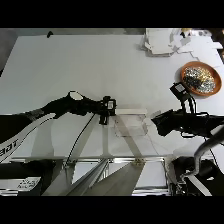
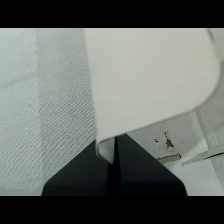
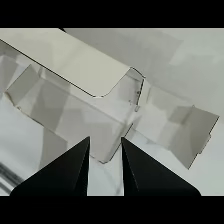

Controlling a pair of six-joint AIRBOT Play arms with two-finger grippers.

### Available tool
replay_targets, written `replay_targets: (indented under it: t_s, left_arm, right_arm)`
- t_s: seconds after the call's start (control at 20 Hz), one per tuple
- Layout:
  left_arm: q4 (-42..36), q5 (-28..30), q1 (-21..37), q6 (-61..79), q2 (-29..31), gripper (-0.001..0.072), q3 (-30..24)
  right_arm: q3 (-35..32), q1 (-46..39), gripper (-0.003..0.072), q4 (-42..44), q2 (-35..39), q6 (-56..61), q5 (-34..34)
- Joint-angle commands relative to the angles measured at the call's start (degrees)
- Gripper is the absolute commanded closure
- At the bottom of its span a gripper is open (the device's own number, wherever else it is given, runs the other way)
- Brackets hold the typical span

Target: Fold the box and place the chain.

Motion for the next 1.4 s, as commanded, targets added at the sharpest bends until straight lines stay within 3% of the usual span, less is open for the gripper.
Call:
replay_targets:
  t_s: [0.0, 0.15, 0.35, 0.75, 1.35]
  left_arm:
    - [0.1, -0.7, 0.0, 0.0, 0.0, 0.0705, 0.0]
    - [1.6, -1.8, 0.0, -2.2, 0.0, 0.0706, 0.8]
    - [12.1, -3.8, 0.0, -9.8, 0.0, 0.0706, 4.8]
    - [7.4, -3.8, 0.0, -9.4, -2.0, 0.0704, 4.8]
    - [7.5, -3.8, 0.0, -9.5, -2.0, 0.0698, 4.8]
  right_arm:
    - [0.0, 0.1, 0.0462, -0.2, 0.0, 0.0, 0.0]
    - [0.0, 0.1, 0.0462, -0.2, 0.0, 0.0, 0.0]
    - [0.0, 0.1, 0.0462, -0.2, 0.0, 0.0, 0.0]
    - [0.0, 0.1, 0.0462, -0.2, 0.0, 0.0, 0.1]
    - [0.0, 0.1, 0.0462, -0.2, 0.0, 0.0, 0.1]
